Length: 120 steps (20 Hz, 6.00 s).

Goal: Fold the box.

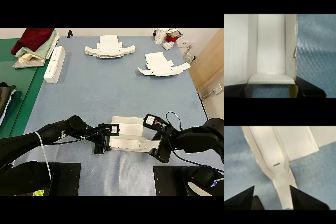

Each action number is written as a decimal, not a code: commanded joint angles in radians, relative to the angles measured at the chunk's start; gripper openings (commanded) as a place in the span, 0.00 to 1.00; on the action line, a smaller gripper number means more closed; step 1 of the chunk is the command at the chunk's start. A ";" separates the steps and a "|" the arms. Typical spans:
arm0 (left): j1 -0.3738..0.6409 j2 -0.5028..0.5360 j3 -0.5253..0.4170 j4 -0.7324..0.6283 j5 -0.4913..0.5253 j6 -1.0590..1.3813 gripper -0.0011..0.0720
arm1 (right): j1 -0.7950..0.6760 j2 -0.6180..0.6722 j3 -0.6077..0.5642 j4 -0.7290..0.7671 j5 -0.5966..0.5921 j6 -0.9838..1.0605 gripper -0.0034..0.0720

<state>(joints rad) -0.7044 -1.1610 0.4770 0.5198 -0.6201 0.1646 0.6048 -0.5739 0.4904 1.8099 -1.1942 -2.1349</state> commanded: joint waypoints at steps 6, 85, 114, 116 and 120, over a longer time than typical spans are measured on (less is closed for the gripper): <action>0.000 0.000 0.000 0.000 0.000 0.000 0.56 | 0.002 -0.050 -0.138 0.038 0.256 -0.380 0.94; 0.000 0.000 0.000 0.000 0.000 0.000 0.56 | -0.763 -0.430 -0.110 0.413 -0.105 0.375 0.05; 0.000 0.000 0.000 0.000 0.000 0.000 0.56 | -0.180 -0.254 -0.020 0.284 0.183 0.723 0.46; 0.000 0.000 0.000 0.000 0.000 0.000 0.56 | -0.098 -0.254 0.014 0.146 0.183 0.880 0.46; 0.000 0.000 0.000 0.000 0.000 0.000 0.56 | 0.060 -0.285 0.084 -0.047 0.159 1.148 0.46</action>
<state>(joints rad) -0.7048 -1.1610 0.4770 0.5194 -0.6205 0.1638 0.5606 -0.8402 0.5304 1.9347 -1.0290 -1.2129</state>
